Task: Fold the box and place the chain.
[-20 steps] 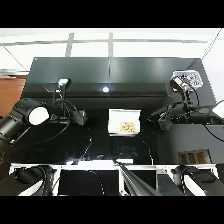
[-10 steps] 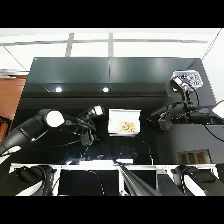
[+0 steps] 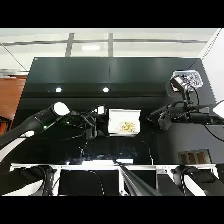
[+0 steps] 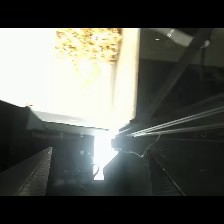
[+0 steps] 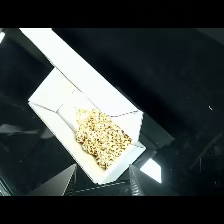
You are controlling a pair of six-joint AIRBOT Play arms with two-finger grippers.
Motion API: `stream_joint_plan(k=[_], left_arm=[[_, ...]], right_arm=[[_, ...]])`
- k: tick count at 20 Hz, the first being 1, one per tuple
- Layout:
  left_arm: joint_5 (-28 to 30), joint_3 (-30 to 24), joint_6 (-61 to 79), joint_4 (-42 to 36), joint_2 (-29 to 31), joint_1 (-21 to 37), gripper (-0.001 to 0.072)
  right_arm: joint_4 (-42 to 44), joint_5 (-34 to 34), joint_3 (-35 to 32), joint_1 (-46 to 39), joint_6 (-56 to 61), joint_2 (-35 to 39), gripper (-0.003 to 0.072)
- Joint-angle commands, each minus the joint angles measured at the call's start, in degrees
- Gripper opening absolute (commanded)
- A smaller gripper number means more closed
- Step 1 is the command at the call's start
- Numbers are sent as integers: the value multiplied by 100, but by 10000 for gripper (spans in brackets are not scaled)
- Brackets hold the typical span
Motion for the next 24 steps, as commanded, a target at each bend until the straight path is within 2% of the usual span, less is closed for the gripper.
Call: stream_joint_plan(k=[1,5,10,14,24], left_arm=[[-66,146,476,-382,-437,103,716],[-50,354,476,-380,-708,83,716],[282,409,476,-400,-752,-116,716],[81,468,627,-407,-848,-107,714],[245,479,929,-546,-863,-299,711]], right_arm=[[26,4,7,2,2,2,373],[26,4,7,2,2,2,372],[26,4,7,2,2,2,373],[26,2,7,2,2,2,373],[26,2,7,4,2,2,372]])
